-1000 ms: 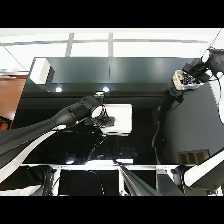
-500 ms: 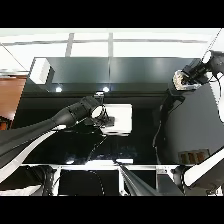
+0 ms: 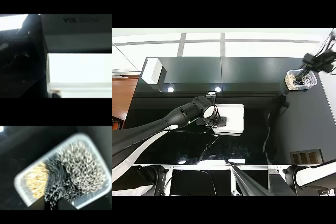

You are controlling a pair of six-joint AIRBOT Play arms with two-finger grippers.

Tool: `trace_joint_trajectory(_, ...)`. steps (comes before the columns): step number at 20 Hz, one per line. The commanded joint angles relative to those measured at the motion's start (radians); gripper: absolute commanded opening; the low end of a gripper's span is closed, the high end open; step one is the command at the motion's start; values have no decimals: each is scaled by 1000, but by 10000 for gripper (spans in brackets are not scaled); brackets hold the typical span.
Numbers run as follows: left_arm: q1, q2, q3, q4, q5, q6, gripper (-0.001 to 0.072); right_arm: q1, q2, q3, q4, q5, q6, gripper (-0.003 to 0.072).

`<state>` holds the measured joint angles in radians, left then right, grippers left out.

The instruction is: Fold the box and place the chain.

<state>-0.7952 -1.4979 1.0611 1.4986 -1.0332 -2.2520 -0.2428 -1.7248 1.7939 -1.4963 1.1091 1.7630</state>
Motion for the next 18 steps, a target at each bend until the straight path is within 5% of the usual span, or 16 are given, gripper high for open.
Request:
trace_joint_trajectory(1, 1, 0, 0, 0, 1, 0, 27, 0, 183, 0, 8, -48, -77, 19)
trace_joint_trajectory(6, 1, 0, 0, 0, 0, 0, 27, 0, 401, 0, 143, -86, -140, 18)
trace_joint_trajectory(18, 1, 0, 0, 0, 0, 0, 28, 77, 713, -51, 517, 273, -347, 19)
